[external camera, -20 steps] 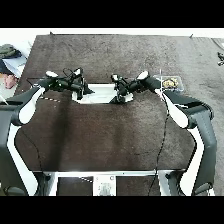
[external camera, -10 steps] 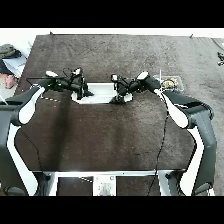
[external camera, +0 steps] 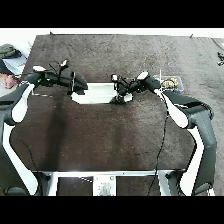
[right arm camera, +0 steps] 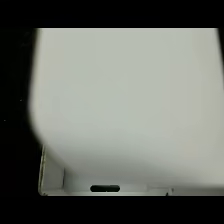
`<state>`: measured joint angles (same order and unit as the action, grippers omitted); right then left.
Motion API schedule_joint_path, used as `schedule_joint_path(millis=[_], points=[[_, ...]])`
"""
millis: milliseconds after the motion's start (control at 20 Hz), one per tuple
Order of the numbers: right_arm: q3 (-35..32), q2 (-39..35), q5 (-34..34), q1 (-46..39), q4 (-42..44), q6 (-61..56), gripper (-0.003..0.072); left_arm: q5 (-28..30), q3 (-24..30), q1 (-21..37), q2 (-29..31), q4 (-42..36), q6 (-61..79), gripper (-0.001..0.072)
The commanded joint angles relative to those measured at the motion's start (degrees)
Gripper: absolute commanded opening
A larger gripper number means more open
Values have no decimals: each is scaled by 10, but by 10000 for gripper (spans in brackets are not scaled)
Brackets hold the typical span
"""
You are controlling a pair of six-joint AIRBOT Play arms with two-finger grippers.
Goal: Fold the box and place the chain.
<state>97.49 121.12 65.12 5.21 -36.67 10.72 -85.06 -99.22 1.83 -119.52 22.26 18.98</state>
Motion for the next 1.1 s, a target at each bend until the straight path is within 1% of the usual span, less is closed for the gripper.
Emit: schedule_joint_path(millis=[0, 50, 100, 150, 300, 350, 400, 450, 550, 650, 750, 850, 900, 1050], points=[[0, 0, 0, 0, 0, 0, 387, -62, -31, 11, 0, -4, -55, 81], [0, 0, 0, 0, 0, 0, 387, -79, -38, 11, 1, -4, -67, 11], [0, 0, 0, 0, 0, 0, 387, -92, -45, 11, 1, -5, -71, 10], [0, 0, 0, 0, 0, 0, 387, -90, -46, 11, 7, -4, -74, 7], [0, 0, 0, 0, 0, 0, 386, -65, -42, 11, 45, 10, -93, 5], [0, 0, 0, 0, 0, 0, 387, -54, -32, 10, 64, 16, -100, 5], [0, 0, 0, 0, 0, 0, 387, -40, -12, 9, 87, 25, -100, 5], [0, 0, 0, 0, 0, 0, 387, -13, 20, 6, 117, 37, -99, 5], [0, 0, 0, 0, 0, 0, 387, 70, 100, -5, 181, 49, -77, 5], [0, 0, 0, 0, 0, 0, 387, 131, 187, -22, 237, 47, -47, 5], [0, 0, 0, 0, 0, 0, 387, 164, 255, -41, 265, 47, -47, 5], [0, 0, 0, -1, 0, 0, 387, 182, 291, -62, 262, 47, -50, 6], [0, 0, 0, 0, 0, 0, 387, 200, 306, -76, 261, 47, -51, 7], [0, 0, 0, 0, 0, 0, 387, 272, 317, -117, 258, 44, -57, 7]])
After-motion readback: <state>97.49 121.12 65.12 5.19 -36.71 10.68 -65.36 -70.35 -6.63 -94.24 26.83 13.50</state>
